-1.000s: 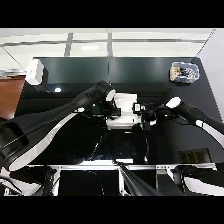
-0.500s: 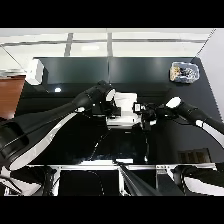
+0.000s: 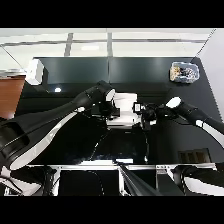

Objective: Fold the box and place the chain.

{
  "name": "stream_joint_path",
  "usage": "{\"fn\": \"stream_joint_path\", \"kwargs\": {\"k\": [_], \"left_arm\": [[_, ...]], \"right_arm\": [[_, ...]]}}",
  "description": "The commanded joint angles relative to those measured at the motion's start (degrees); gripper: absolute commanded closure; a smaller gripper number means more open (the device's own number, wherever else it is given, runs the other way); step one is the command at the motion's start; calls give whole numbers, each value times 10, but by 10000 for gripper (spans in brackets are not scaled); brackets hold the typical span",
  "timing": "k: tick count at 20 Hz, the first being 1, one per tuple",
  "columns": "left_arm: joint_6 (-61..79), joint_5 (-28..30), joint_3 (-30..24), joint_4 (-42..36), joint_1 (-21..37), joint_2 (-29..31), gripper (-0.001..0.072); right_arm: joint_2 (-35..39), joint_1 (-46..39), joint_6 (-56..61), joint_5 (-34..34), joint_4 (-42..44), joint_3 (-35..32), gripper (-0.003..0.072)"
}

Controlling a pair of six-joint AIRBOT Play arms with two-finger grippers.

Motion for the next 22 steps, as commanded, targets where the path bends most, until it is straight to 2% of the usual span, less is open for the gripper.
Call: {"fn": "stream_joint_path", "kwargs": {"k": [1, 7, 10, 16, 22], "left_arm": [[-12, 9, 0, 30, -13, 8, 371], [-46, 43, 0, 38, -14, 12, 371], [-50, 37, -1, 60, -18, 18, 379], [-59, 76, -24, 42, -16, 35, 379], [-60, 71, -36, 35, -10, 32, 381]], "right_arm": [[0, 0, 0, 0, 0, 0, 623], [0, 0, 0, 0, 0, 0, 622], [0, 0, 0, 0, 0, 0, 622], [0, 0, 0, 0, 0, 0, 622], [0, 0, 0, 0, 0, 0, 622]]}}
